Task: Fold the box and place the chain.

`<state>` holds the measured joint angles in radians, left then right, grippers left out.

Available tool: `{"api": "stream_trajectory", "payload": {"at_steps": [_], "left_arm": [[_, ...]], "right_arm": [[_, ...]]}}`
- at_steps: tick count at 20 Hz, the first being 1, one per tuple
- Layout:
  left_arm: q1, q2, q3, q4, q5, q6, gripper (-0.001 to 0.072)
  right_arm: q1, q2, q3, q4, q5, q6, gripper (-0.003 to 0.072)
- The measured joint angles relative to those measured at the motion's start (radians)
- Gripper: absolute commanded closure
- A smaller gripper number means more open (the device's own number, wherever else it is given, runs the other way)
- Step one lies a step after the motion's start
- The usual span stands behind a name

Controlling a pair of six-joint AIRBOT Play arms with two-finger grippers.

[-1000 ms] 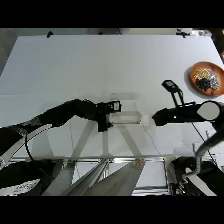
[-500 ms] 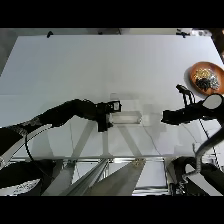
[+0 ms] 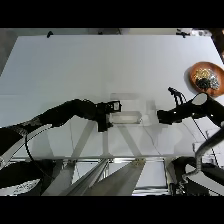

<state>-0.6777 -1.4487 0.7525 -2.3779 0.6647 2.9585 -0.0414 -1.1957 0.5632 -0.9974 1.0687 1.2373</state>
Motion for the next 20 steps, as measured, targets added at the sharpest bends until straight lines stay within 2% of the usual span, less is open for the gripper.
{"api": "stream_trajectory", "payload": {"at_steps": [12,20], "left_arm": [[0.000,0.000,0.000,0.000,0.001,-0.001,0.0435],[0.000,0.000,0.000,0.000,0.000,0.000,0.0435]], "right_arm": [[0.119,-0.020,0.000,0.099,-0.103,-0.040,0.0675],[0.157,-0.020,0.000,0.160,-0.115,-0.056,0.0670]]}}
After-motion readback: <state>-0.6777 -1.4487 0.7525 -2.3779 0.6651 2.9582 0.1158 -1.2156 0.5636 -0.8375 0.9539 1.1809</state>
